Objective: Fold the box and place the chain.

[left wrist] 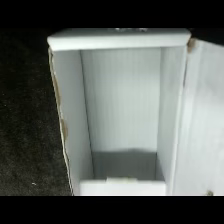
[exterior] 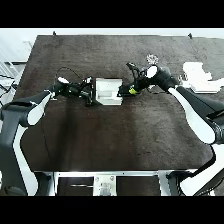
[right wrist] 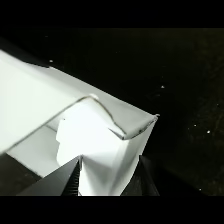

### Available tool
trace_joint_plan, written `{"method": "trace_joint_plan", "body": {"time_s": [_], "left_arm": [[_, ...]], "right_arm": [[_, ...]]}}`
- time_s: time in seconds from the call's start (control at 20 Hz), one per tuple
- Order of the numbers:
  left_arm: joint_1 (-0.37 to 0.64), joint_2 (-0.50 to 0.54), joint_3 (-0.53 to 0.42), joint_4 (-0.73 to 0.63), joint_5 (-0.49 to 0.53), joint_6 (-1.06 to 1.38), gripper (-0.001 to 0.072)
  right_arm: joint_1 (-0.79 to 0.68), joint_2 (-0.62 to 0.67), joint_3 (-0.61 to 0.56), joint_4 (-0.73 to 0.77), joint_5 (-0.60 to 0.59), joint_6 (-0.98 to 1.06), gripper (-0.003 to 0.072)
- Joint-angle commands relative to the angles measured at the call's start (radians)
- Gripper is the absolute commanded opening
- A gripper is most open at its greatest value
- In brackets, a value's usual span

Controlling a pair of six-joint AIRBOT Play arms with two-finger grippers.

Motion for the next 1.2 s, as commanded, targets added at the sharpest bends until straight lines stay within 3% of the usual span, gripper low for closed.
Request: {"method": "trace_joint_plan", "body": {"time_s": [0.0, 0.35, 0.55, 0.85, 1.15], "left_arm": [[0.001, 0.0, 0.0, 0.0, -0.001, 0.0, 0.0428], [0.001, 0.0, 0.0, 0.0, 0.0, 0.0, 0.0428], [0.001, 0.0, 0.0, 0.0, 0.0, 0.0, 0.0429], [0.001, 0.0, 0.0, 0.0, 0.0, 0.0, 0.0428], [0.001, 0.0, 0.0, 0.0, 0.0, 0.0, 0.0428]], "right_arm": [[0.032, -0.039, 0.056, -0.092, 0.0, 0.102, 0.0427], [0.101, -0.098, 0.215, -0.369, 0.132, 0.337, 0.0427], [0.134, -0.158, 0.331, -0.499, 0.274, 0.409, 0.0428], [0.158, -0.216, 0.433, -0.515, 0.34, 0.456, 0.0428], [0.166, -0.22, 0.438, -0.535, 0.376, 0.568, 0.0427]]}}
